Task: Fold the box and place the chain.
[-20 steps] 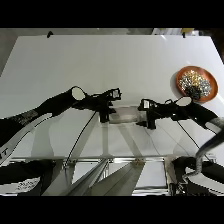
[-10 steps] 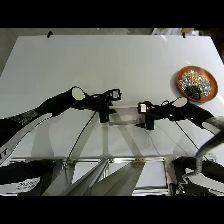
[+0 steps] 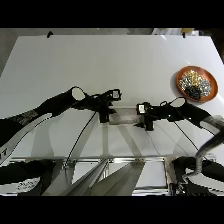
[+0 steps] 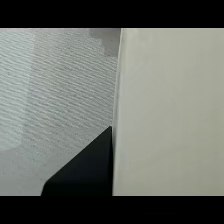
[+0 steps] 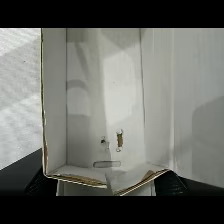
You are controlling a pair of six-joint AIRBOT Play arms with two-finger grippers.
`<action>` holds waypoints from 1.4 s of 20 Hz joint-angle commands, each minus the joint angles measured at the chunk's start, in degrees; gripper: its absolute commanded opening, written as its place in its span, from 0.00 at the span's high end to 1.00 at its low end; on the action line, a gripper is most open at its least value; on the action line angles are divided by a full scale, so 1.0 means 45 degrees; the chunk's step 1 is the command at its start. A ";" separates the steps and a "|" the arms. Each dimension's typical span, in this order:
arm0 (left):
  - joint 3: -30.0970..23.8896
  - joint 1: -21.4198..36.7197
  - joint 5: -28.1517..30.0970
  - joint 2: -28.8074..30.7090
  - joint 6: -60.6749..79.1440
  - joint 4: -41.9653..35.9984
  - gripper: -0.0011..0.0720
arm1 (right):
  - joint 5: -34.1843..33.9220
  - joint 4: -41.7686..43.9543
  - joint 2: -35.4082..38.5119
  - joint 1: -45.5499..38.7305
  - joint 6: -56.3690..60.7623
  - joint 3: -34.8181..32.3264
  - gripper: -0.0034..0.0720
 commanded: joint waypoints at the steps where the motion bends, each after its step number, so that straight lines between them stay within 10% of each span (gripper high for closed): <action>1: -0.0005 -0.0005 0.0039 -0.0005 -0.0010 -0.0005 0.97 | -0.0117 -0.0039 -0.0180 0.0015 0.0005 -0.0010 0.36; 28: -0.0005 -0.0005 0.0039 -0.0005 -0.0010 -0.0005 0.97 | -0.0034 -0.0087 -0.0214 0.0015 0.0010 -0.0010 0.43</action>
